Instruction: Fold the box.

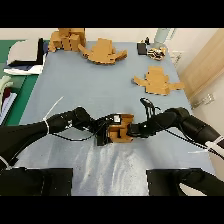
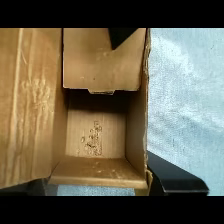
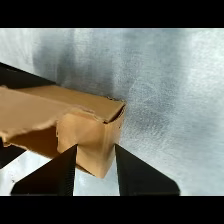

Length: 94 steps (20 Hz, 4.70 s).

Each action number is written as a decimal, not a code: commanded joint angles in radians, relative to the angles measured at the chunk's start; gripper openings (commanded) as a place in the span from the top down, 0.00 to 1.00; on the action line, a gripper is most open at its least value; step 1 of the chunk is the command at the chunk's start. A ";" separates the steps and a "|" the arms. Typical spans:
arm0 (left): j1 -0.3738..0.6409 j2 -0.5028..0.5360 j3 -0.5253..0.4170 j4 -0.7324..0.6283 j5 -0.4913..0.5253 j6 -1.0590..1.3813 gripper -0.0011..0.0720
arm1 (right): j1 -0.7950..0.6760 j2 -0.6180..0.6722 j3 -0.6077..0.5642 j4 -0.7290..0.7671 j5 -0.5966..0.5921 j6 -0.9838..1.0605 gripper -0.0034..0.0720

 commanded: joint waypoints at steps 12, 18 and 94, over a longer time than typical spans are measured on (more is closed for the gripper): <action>0.000 0.000 0.000 0.000 0.000 0.000 0.21 | 0.332 -0.341 0.353 -0.464 -0.325 0.735 0.44; 0.000 0.000 0.000 0.000 0.000 0.000 0.21 | 0.332 -0.410 0.355 -0.472 -0.383 0.753 0.70; 0.000 0.000 0.000 0.000 0.000 0.000 0.21 | 0.106 0.132 0.011 0.052 0.098 -1.093 0.25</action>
